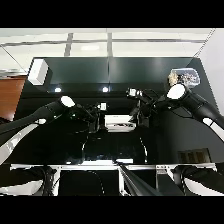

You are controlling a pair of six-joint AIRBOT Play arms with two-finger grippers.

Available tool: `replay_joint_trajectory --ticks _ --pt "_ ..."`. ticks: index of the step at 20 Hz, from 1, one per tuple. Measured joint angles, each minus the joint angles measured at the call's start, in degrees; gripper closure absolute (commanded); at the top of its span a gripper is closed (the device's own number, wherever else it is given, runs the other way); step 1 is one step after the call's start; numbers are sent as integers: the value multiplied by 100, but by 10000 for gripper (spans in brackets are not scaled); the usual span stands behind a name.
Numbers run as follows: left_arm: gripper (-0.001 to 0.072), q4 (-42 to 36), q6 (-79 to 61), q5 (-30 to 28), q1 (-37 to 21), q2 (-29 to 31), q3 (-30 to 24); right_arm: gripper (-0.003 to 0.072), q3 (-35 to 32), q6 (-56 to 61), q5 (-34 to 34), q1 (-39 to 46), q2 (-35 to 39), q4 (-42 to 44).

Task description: Fold the box and place the chain.

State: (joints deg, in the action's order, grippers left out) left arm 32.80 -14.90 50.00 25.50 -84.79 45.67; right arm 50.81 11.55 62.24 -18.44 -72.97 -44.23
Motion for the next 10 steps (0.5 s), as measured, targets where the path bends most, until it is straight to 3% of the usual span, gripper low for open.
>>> replay_joint_trajectory --ticks 10 --pt "244 0 -2 4 0 0 -2 377 2 28 55 -175 0 -205"
